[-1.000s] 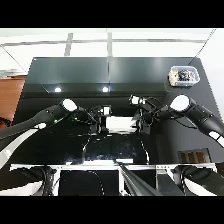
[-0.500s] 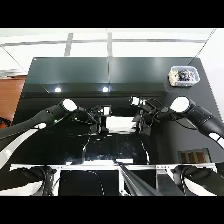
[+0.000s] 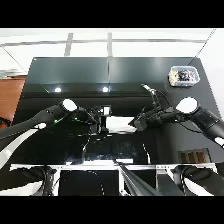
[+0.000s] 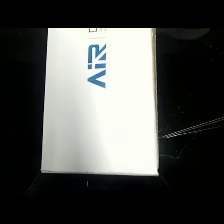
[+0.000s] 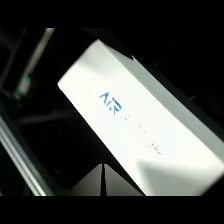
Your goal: Fold the box and place the chain.
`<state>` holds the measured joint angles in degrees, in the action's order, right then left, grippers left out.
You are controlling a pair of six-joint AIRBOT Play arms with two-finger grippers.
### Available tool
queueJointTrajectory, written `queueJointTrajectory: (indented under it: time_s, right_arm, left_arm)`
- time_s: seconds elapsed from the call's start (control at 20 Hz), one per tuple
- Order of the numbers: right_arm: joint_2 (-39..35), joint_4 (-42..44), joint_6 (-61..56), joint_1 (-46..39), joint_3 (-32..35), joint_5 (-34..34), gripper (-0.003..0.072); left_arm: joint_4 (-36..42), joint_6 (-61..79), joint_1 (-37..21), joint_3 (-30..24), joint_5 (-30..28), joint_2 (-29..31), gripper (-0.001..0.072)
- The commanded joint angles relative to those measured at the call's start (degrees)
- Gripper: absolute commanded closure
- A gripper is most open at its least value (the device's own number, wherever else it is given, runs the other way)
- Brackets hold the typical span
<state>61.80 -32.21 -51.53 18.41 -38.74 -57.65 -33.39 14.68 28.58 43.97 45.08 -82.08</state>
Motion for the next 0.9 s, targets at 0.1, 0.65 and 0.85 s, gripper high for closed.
queueJointTrajectory:
  time_s: [0.1,0.65,0.85]
  right_arm:
    - [5.2,12.0,-5.9,-0.1,1.9,4.3,0.0669]
    - [11.6,4.0,-8.1,-0.1,1.9,4.2,0.0669]
    - [11.5,4.5,-8.1,-0.1,1.9,3.8,0.0669]
  left_arm:
    - [0.0,0.0,0.0,0.0,0.0,0.0,0.0352]
    - [0.2,0.0,0.0,0.0,0.0,0.0,0.0352]
    - [0.2,0.0,0.0,0.0,0.0,0.0,0.0352]
